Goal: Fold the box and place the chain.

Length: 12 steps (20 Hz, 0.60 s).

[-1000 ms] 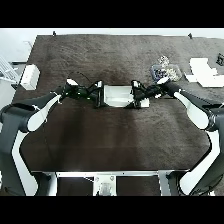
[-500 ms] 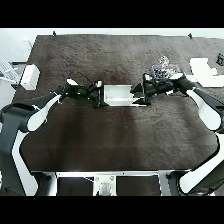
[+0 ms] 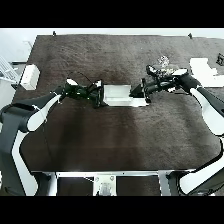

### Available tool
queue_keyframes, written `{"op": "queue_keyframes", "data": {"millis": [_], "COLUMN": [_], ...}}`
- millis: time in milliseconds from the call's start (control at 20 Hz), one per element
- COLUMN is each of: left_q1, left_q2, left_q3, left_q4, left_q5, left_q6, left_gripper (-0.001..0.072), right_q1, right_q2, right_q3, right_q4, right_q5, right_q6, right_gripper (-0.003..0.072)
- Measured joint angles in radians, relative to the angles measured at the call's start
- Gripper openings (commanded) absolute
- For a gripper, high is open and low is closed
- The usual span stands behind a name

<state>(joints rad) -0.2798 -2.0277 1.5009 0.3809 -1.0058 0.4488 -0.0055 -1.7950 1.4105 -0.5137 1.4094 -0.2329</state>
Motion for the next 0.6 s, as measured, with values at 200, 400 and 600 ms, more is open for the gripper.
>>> {"op": "queue_keyframes", "data": {"millis": [200,400,600], "left_q1": [0.000,0.000,0.000], "left_q2": [0.000,0.000,0.000], "left_q3": [0.000,0.000,0.000], "left_q4": [0.000,0.000,0.000], "left_q5": [0.000,-0.001,-0.001], "left_q6": [-0.006,-0.019,-0.028], "left_gripper": [0.0347,0.0347,0.0347], "right_q1": [0.018,0.021,0.025], "right_q2": [0.002,-0.021,-0.090], "right_q3": [0.005,0.020,0.101], "right_q4": [0.076,0.104,0.087], "right_q5": [-0.109,-0.240,-0.293], "right_q6": [0.014,0.015,0.058], "right_gripper": [0.0008,0.0008,0.0008]}}
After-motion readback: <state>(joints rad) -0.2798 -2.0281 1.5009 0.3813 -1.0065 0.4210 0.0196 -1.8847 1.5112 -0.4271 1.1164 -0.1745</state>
